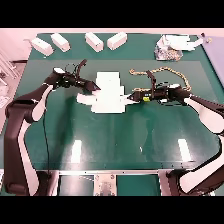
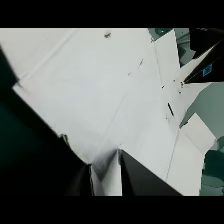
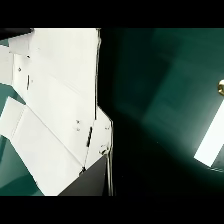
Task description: Fold the box and place the chain.
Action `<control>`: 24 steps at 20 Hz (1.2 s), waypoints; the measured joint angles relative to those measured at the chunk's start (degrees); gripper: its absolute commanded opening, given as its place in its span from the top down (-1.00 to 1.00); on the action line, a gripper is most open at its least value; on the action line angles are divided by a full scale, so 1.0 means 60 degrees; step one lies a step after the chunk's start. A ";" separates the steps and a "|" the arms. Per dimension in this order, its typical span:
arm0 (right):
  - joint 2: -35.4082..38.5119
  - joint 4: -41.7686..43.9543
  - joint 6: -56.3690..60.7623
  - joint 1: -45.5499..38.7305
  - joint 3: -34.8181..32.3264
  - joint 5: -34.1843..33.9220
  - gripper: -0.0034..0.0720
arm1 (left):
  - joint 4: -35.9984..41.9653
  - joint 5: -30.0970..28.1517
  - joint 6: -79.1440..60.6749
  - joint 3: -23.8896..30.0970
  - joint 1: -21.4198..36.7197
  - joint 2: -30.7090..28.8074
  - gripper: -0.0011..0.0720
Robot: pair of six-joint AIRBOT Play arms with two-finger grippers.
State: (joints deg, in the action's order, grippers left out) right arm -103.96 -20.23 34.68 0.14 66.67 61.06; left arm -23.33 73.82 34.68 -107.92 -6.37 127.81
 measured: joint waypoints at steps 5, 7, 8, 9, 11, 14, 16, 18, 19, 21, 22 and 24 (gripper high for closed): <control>0.0000 -0.0036 -0.0036 -0.0007 -0.0011 -0.0007 0.90 | 0.0240 0.0098 -0.0590 0.0000 0.0000 0.0004 0.92; 0.0004 -0.0036 -0.0040 -0.0007 -0.0018 -0.0007 0.90 | 0.0510 0.0291 -0.1348 0.0000 0.0011 0.0004 0.92; 0.0004 -0.0040 -0.0040 -0.0007 -0.0018 0.0018 0.90 | 0.0692 0.0459 -0.1840 0.0000 0.0015 0.0004 0.92; 0.0004 -0.0051 -0.0040 -0.0007 -0.0018 0.0080 0.90 | 0.0900 0.0670 -0.2426 0.0000 0.0015 0.0004 0.92; 0.0004 -0.0044 -0.0040 -0.0007 -0.0018 0.0280 0.90 | 0.1158 0.1038 -0.3625 0.0000 0.0007 0.0004 0.92; 0.0004 0.0102 -0.0040 -0.0007 -0.0022 0.0463 0.91 | 0.1351 0.1639 -0.5431 0.0007 0.0033 0.0004 0.93; 0.0004 0.0288 -0.0040 0.0004 -0.0022 0.0535 0.90 | 0.1392 0.1993 -0.6298 0.0069 0.0091 0.0004 0.93; 0.0004 0.0441 -0.0044 0.0011 -0.0018 0.0576 0.91 | 0.1413 0.2277 -0.6954 0.0222 0.0175 0.0007 0.93; 0.0000 0.0484 -0.0044 0.0011 -0.0018 0.0597 0.91 | 0.1421 0.2382 -0.7238 0.0335 0.0219 0.0015 0.93; 0.0000 0.0565 -0.0033 0.0015 -0.0018 0.0637 0.91 | 0.1435 0.2492 -0.7785 0.0601 0.0306 0.0022 0.93; 0.0000 0.0594 0.0000 0.0015 -0.0018 0.0663 0.91 | 0.1446 0.2524 -0.8047 0.0739 0.0335 0.0025 0.93; 0.0000 0.0634 0.0095 0.0015 -0.0022 0.0732 0.91 | 0.1475 0.2557 -0.8517 0.0943 0.0361 0.0025 0.93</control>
State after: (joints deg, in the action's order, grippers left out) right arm -103.96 -16.43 35.24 0.23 66.54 65.45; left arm -14.48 89.17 -16.43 -102.26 -4.21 127.96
